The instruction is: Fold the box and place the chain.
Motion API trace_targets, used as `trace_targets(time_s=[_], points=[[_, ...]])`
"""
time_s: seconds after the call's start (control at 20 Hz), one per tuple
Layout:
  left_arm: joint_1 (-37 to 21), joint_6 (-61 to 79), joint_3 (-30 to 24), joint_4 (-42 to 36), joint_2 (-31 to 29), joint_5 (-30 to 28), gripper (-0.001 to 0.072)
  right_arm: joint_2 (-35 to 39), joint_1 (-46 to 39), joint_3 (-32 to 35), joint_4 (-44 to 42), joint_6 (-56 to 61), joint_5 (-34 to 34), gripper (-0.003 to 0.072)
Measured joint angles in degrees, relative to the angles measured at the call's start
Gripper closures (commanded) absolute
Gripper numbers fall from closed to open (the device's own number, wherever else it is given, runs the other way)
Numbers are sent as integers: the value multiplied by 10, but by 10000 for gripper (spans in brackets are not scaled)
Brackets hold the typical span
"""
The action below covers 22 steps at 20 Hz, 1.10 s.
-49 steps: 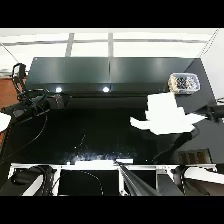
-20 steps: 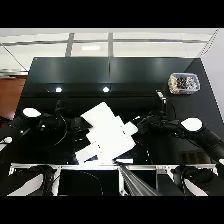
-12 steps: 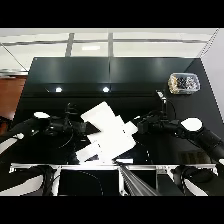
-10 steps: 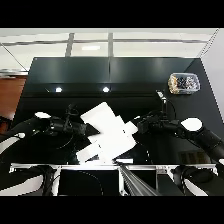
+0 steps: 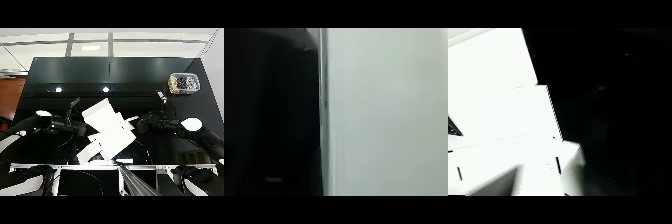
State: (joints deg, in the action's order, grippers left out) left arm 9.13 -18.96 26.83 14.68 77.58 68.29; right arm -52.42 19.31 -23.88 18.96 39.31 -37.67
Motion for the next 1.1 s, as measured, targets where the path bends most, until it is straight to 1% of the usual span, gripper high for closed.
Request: trace_targets(time_s=[0.1,0.25,0.35,0.4,0.55,0.65,0.8,0.95,1.1], points=[[0,10,12,1,0,5,687,0,-23,-16,25,6,-9,15],[11,37,43,15,-8,9,689,0,-89,-71,99,9,-70,16],[42,67,64,35,-29,-19,687,0,-139,-112,139,11,-108,16],[65,89,73,57,-44,-37,686,0,-162,-131,151,11,-125,16],[130,151,87,120,-79,-110,685,0,-205,-162,184,-2,-146,16],[162,190,91,143,-85,-161,684,0,-205,-168,227,-34,-170,16],[191,224,95,150,-64,-226,684,-1,-172,-153,283,-102,-195,16],[202,238,97,150,-35,-243,685,-2,-130,-122,307,-154,-190,16],[205,246,97,151,-21,-255,683,-5,-88,-85,318,-185,-180,16]])
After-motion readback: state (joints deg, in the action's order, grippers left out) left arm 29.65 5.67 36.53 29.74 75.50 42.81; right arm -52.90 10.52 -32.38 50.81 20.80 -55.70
